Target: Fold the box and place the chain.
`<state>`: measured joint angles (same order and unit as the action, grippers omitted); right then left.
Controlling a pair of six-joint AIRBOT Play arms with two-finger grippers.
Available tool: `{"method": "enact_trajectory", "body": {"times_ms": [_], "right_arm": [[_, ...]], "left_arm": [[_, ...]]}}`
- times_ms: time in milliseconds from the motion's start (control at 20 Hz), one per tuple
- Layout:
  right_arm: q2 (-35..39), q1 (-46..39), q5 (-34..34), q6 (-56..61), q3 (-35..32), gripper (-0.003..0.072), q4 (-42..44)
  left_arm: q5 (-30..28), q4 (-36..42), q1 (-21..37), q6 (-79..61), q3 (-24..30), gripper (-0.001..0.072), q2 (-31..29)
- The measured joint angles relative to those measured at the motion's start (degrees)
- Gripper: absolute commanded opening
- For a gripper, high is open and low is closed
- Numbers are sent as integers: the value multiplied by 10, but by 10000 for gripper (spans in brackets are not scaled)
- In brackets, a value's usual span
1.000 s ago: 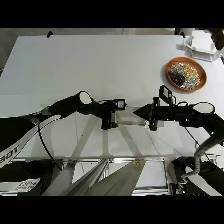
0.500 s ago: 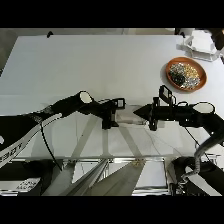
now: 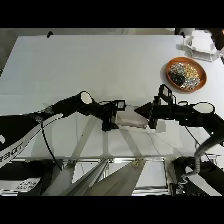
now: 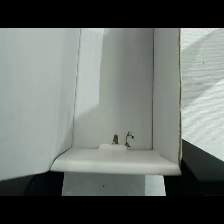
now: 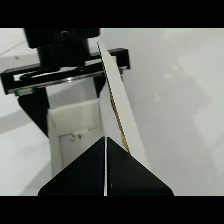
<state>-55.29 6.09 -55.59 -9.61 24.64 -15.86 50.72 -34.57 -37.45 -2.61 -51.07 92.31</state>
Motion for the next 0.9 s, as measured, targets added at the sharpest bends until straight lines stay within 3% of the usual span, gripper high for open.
{"method": "enact_trajectory", "body": {"times_ms": [200,300,500,900], "right_arm": [[0,0,54,4,0,12,0],[0,0,87,11,0,12,0],[-12,0,137,40,0,12,-6],[-52,0,158,79,0,12,-27]], "left_arm": [[-5,1,0,1,0,258,0],[-13,4,0,2,1,94,0],[-28,10,-1,1,1,90,-1],[-69,22,-1,1,1,89,0]]}}
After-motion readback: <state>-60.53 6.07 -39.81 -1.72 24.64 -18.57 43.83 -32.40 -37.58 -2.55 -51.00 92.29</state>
